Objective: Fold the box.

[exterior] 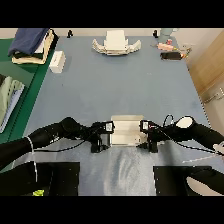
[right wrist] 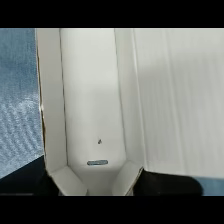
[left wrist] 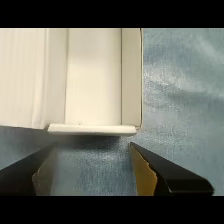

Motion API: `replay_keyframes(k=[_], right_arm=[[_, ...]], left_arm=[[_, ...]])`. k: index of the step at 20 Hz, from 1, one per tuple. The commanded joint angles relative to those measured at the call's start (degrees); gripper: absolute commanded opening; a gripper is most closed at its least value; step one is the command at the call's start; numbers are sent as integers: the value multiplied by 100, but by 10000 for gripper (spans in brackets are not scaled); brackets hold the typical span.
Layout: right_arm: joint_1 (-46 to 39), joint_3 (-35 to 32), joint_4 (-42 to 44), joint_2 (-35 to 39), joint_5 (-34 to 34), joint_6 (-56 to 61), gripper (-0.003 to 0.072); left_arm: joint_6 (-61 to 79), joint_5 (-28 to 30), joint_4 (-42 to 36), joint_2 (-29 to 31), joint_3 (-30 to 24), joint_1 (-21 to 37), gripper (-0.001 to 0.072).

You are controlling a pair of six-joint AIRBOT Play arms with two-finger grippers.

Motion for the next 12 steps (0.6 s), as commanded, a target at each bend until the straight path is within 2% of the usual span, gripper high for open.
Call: replay_keyframes(k=[1,9,12], right_arm=[[0,4,0,4,0,0,521],[0,4,0,4,2,0,522],[0,4,0,4,0,0,521]], left_arm=[[70,286,-339,-50,-2,-96,700],[275,284,-358,-50,-2,-197,700],[520,293,-592,-131,-2,-289,700]])
